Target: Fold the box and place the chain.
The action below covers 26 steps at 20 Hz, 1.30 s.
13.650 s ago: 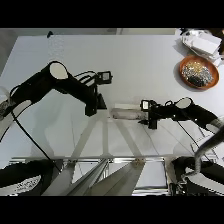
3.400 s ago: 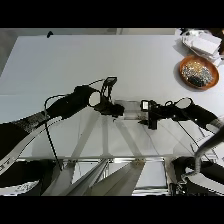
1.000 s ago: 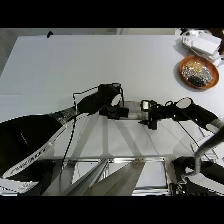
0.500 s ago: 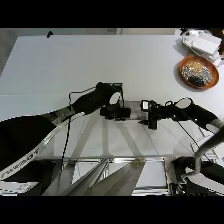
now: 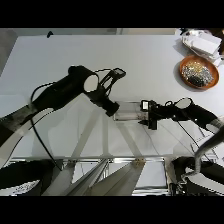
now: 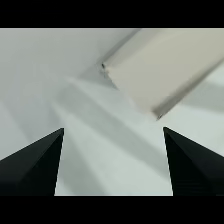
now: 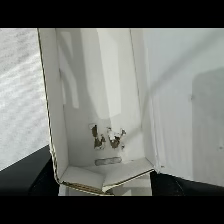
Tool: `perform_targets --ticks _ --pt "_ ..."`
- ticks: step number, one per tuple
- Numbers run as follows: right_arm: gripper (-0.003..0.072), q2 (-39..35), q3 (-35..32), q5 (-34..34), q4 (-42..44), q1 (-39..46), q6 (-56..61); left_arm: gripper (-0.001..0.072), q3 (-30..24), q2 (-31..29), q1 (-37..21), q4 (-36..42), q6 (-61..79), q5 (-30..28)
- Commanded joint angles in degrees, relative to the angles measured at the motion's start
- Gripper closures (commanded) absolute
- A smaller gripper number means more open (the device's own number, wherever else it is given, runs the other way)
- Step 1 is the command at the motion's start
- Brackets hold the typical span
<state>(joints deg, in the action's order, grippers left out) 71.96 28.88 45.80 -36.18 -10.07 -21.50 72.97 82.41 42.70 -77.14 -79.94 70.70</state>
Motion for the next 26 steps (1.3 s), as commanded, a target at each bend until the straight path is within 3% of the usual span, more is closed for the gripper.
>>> perform_targets --ticks 1,4,6,12,20,26 --pt "0.0406 0.0 0.0 0.0 0.0 0.0 0.0 0.0014 -7.4 -6.5 -3.5 1.4 42.2 -1.0" --pt "0.0406 0.0 0.0 0.0 0.0 0.0 0.0 0.0014 -17.8 -8.8 -7.8 10.5 71.1 -6.1" --pt "0.0406 0.0 0.0 0.0 0.0 0.0 0.0 0.0014 -21.4 -6.8 -9.6 19.0 80.3 -9.2" --pt "0.0406 0.0 0.0 0.0 0.0 0.0 0.0 0.0004 -21.8 2.4 -9.9 35.4 83.4 -17.8" --pt "0.0406 0.0 0.0 0.0 0.0 0.0 0.0 0.0002 -21.8 4.2 -9.8 41.5 83.4 -20.3" --pt "0.0406 0.0 0.0 0.0 0.0 0.0 0.0 0.0002 -21.8 5.8 -9.7 41.8 83.4 -20.7"
